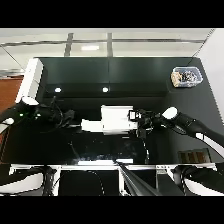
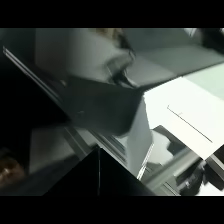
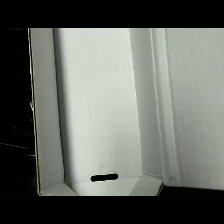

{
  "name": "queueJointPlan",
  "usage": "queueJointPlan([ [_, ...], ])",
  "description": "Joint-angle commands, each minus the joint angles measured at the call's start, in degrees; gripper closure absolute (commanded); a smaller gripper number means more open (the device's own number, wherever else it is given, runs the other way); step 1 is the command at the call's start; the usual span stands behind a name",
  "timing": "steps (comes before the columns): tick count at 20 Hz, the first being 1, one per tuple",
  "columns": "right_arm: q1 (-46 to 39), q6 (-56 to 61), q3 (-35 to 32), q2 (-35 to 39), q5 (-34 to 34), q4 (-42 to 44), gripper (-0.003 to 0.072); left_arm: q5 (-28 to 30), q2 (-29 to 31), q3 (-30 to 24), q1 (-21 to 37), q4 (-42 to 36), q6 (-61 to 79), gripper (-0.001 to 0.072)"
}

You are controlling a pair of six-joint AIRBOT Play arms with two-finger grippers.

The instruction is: Fold the box and place the chain.

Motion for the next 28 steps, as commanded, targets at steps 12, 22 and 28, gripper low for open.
queueJointPlan([
  [12, 0.02, 0.04, 0.04, -0.02, 0.0, 0.02, 0.0209, -2.97, -5.4, 2.93, -9.16, -14.88, 13.35, 0.0011],
  [22, 0.02, 0.04, 0.04, -0.02, -0.02, 0.02, 0.0209, -2.51, -5.4, 13.38, -17.9, 0.02, -4.63, 0.0019],
  [28, 0.02, 0.04, 0.04, -0.02, -0.02, 0.04, 0.0209, 2.27, -5.4, 16.87, -24.52, 6.71, -15.47, 0.0019],
])
